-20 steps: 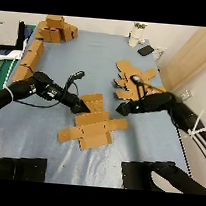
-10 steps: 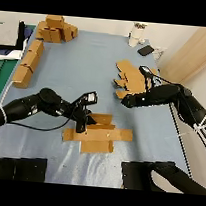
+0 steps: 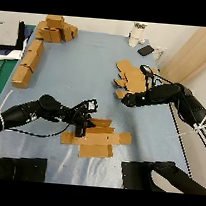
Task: Fold the box.
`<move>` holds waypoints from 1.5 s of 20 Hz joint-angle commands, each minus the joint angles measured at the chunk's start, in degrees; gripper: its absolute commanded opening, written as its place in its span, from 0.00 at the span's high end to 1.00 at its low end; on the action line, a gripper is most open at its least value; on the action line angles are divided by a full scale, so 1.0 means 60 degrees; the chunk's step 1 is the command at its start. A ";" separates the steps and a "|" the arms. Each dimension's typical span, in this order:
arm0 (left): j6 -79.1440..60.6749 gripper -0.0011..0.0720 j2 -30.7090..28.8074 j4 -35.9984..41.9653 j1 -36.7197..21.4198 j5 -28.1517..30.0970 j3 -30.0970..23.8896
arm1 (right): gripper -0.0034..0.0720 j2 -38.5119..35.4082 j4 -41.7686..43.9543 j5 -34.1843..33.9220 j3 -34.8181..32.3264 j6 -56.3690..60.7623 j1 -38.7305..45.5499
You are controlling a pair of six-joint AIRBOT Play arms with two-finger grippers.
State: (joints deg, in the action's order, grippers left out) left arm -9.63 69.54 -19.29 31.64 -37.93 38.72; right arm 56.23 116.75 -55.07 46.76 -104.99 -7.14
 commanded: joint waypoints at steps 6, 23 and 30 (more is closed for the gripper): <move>0.0372 0.97 0.0015 0.0007 0.0011 -0.0787 -0.0168 | 0.53 0.0004 0.0007 0.0011 0.0007 0.0007 0.0004; 0.0510 0.96 0.0018 0.0004 0.0018 -0.0929 -0.0168 | 0.95 -0.2280 -0.1067 -0.4269 -0.0557 0.4630 -0.3377; 0.0510 0.96 0.0018 0.0004 0.0018 -0.0933 -0.0168 | 0.95 -0.5034 -0.5909 0.0015 -0.4138 0.6608 -1.0666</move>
